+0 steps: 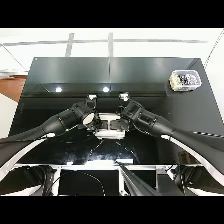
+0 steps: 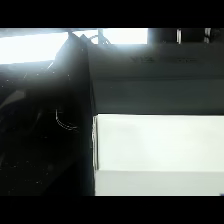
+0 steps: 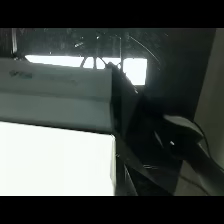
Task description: Fold the box and place the chain.
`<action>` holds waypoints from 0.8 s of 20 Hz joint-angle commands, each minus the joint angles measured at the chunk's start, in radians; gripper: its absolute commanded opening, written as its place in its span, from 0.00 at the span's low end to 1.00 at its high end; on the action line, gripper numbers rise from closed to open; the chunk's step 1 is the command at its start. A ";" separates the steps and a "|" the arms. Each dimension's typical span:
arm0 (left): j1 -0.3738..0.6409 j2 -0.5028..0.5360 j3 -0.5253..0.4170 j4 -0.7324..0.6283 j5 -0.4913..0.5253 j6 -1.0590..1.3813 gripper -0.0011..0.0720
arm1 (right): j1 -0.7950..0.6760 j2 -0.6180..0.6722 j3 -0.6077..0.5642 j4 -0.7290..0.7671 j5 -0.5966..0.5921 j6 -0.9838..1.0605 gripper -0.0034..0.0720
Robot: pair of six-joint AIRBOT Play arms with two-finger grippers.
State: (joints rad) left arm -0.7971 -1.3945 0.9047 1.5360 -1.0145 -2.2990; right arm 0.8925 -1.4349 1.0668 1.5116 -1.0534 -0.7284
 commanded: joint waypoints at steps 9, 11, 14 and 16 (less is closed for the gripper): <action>0.000 0.000 -0.001 0.000 -0.007 -0.001 0.06 | -0.106 0.417 0.001 -0.192 -0.221 -0.193 0.49; 0.000 0.000 -0.001 0.000 -0.007 -0.001 0.06 | -0.188 0.455 0.000 -0.370 -0.303 -0.285 0.49; 0.000 0.000 -0.001 0.000 -0.007 -0.001 0.06 | -0.387 0.452 -0.013 -0.518 -0.244 -0.414 0.49; 0.000 0.000 -0.001 0.000 -0.007 -0.001 0.06 | -0.561 0.445 -0.038 -0.494 -0.083 -0.413 0.62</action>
